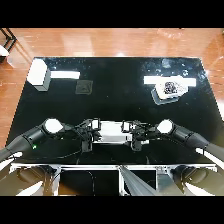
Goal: Fold the box and place the chain.
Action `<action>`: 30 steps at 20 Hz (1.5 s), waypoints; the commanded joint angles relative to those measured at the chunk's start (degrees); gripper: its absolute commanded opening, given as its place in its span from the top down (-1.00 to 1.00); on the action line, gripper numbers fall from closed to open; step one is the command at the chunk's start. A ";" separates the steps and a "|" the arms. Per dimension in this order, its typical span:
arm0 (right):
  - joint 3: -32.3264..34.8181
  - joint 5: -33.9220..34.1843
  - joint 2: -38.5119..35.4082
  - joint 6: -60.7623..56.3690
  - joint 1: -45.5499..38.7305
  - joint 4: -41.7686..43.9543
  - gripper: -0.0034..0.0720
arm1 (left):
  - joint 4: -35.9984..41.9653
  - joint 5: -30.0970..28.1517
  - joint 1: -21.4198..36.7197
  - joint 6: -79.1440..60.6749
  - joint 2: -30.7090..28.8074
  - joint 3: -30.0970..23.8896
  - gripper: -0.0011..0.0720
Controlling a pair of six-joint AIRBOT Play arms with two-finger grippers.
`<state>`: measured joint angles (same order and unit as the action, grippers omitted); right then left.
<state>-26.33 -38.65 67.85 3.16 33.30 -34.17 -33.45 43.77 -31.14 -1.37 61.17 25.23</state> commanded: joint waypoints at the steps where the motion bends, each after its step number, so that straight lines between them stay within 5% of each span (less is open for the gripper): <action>1: 0.02 -0.02 0.04 0.00 0.02 -0.02 -0.03 | 1.40 0.00 -0.02 -0.22 0.39 0.00 0.41; 6: 0.02 -0.02 0.04 0.00 0.04 0.00 -0.03 | 1.11 -0.44 0.02 -1.60 1.49 0.00 0.37; 8: 0.02 -0.02 0.02 0.00 0.04 0.00 -0.03 | 1.11 -0.48 0.13 -1.60 1.49 0.00 -0.07; 9: 0.02 -0.02 0.02 0.00 0.02 0.00 -0.03 | 1.11 -0.46 0.13 -1.60 1.49 0.00 -0.06; 14: 0.02 -0.02 0.02 0.00 0.02 0.00 -0.03 | 1.09 0.07 0.13 -1.60 1.49 0.00 0.28; 15: 0.02 -0.02 0.02 0.00 0.02 -0.02 -0.03 | 0.85 -0.04 0.15 -1.62 1.40 0.02 0.81; 16: 0.02 -0.02 0.02 0.00 0.02 -0.02 -0.03 | 0.04 -0.07 0.33 -1.77 1.20 0.02 0.93; 22: 0.02 -0.02 0.02 0.00 0.04 0.00 -0.03 | -2.93 1.53 6.71 4.22 -8.31 0.02 0.93; 30: 0.02 -0.02 0.04 0.00 0.02 0.00 -0.03 | -15.19 12.15 28.04 38.88 -22.10 -0.04 0.93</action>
